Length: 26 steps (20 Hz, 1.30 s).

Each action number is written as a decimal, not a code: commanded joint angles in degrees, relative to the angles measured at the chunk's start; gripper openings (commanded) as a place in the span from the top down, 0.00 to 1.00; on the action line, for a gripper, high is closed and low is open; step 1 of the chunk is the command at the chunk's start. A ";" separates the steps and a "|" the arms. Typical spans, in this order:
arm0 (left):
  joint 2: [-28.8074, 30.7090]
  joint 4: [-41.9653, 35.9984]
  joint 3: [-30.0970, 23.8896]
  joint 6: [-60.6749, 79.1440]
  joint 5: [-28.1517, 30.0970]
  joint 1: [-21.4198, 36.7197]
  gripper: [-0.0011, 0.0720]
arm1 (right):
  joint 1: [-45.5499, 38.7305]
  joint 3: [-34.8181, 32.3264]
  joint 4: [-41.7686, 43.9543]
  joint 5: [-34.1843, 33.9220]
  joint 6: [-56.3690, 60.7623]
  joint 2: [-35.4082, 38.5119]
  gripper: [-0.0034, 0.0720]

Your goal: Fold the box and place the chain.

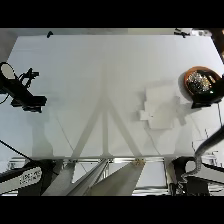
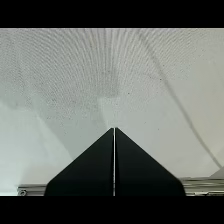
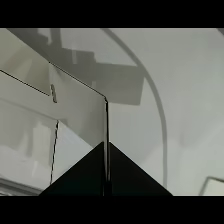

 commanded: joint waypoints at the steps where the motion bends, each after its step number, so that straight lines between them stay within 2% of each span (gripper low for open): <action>1: 0.02 0.02 -0.02 0.00 0.02 0.04 0.97 | 6.93 -3.17 12.26 -4.04 -0.68 6.01 0.95; 5: 0.02 0.02 -0.02 0.00 0.02 0.04 0.97 | 14.53 -13.29 17.53 -12.94 -0.33 13.99 0.95; 8: 0.02 0.02 -0.02 0.00 0.02 0.04 0.97 | 19.26 -20.83 18.08 -19.93 1.64 17.84 0.95; 14: 0.02 0.02 -0.02 0.00 0.02 0.04 0.97 | 22.29 -28.20 17.46 -30.75 5.68 18.93 0.95; 17: 0.02 0.02 -0.02 0.00 0.04 0.04 0.97 | 23.69 -30.18 16.63 -32.96 6.56 18.91 0.95; 20: 0.02 -0.15 -0.02 0.00 0.59 0.04 0.97 | 24.65 -30.84 7.48 -34.14 15.34 18.91 0.95; 22: 0.02 -1.68 -0.02 -0.02 3.54 0.04 0.97 | 24.65 -30.84 3.76 -33.99 18.53 18.91 0.95; 25: 0.00 -8.52 -0.02 1.20 7.43 0.02 0.97 | 24.65 -30.84 3.17 -33.09 19.37 18.88 0.95; 26: 0.00 -13.00 -0.02 4.94 8.81 -0.04 0.96 | 24.65 -30.84 3.17 -32.92 19.37 18.88 0.95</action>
